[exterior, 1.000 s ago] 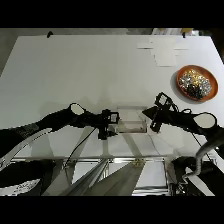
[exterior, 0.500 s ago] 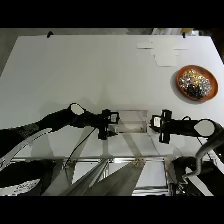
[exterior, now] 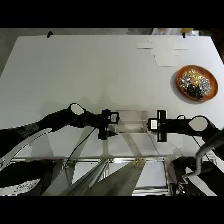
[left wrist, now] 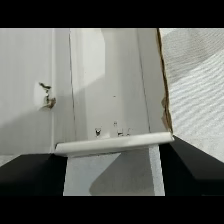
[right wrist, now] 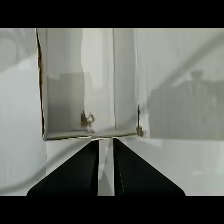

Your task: Fold the box and place the chain.

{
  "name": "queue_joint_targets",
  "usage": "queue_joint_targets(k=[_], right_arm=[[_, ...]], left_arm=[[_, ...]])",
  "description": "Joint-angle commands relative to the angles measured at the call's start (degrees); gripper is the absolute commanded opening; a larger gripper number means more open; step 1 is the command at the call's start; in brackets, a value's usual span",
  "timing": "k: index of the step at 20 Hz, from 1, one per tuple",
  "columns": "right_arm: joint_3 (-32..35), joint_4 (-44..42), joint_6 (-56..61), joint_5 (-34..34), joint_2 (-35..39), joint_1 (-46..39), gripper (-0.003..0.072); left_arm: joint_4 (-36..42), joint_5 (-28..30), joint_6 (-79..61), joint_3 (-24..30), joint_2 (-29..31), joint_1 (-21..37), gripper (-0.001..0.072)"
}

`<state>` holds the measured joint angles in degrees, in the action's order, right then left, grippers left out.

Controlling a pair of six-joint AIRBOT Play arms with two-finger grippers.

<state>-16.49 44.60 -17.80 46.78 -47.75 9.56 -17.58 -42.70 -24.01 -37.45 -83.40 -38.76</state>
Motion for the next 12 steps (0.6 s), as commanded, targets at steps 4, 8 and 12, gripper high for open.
queue_joint_targets(k=[4,8,12], right_arm=[[0.0,-7.0,-5.3,1.3,-3.9,0.0,0.0102],[0.0,-9.2,-7.0,2.2,-4.2,0.0,0.0254],[0.1,-9.0,-6.9,2.5,-4.5,0.0,0.0374]], left_arm=[[0.0,0.0,0.0,0.0,0.0,0.0,0.0207],[0.0,0.0,0.0,0.0,0.0,0.0,0.0207],[0.0,0.0,0.0,0.0,0.0,0.0,0.0207]])
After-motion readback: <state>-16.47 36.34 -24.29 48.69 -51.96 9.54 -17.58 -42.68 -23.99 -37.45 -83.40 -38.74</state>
